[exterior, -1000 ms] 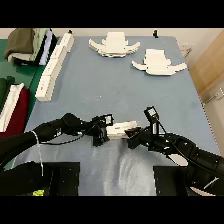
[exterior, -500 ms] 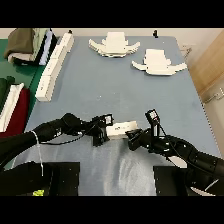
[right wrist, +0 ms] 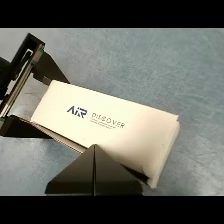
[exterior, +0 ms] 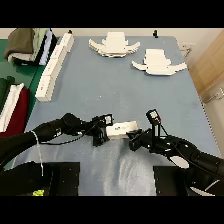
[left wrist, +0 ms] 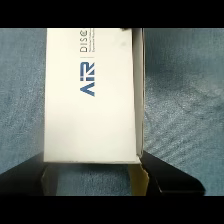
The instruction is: Fold the box.
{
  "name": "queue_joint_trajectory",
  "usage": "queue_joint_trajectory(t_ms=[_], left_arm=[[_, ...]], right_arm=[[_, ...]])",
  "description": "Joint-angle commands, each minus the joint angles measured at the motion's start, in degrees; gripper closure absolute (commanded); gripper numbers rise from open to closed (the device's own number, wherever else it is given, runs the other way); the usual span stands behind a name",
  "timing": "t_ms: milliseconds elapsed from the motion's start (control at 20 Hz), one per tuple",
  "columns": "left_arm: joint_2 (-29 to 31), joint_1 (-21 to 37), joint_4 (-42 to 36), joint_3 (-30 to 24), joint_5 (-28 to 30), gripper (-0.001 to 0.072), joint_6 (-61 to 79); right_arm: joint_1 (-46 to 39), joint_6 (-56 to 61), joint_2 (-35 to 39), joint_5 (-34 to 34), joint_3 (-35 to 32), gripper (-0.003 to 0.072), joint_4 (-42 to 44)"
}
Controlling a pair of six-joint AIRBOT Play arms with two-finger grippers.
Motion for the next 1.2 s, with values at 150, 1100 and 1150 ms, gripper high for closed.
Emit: queue_joint_trajectory(t_ms=[150, 1100, 1150], left_arm=[[0.0, 0.0, 0.0, 0.0, 0.0, 0.0255, 0.0], [0.0, 0.0, 0.0, 0.0, 0.0, 0.0255, 0.0], [0.0, 0.0, 0.0, 0.0, 0.0, 0.0255, 0.0]], right_arm=[[0.0, 0.0, 4.0, -1.8, 0.6, 0.0682, 0.0], [3.2, 0.0, -5.0, 0.0, 1.0, 0.0682, 0.9], [3.2, 0.0, -5.0, 0.1, 1.0, 0.0682, 1.0]])
